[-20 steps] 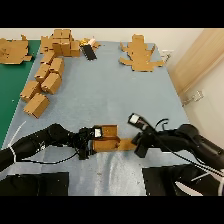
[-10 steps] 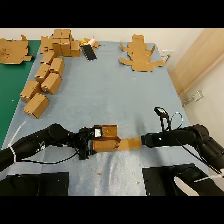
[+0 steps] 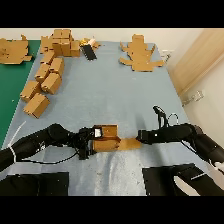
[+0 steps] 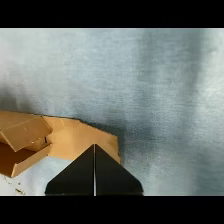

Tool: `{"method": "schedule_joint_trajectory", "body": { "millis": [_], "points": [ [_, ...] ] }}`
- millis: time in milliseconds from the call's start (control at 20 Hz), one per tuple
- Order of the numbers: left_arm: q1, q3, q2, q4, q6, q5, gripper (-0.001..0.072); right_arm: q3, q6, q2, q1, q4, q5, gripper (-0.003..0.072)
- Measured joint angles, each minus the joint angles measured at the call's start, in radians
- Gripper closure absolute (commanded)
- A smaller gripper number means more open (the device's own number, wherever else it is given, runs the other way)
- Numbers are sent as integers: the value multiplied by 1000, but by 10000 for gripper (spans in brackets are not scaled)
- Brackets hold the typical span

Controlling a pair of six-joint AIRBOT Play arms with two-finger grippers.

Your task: Fold the box.

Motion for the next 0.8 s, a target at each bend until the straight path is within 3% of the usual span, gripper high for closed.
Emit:
{"method": "schedule_joint_trajectory", "body": {
  "millis": [400, 800],
  "points": [
    [0, 0, 0, 0, 0, 0, 238, -5, 176, 15, -2, -213, -35, 684],
    [0, 0, 0, 0, 0, 0, 238, -4, 93, -103, -2, -111, 4, 684]
  ]
}}
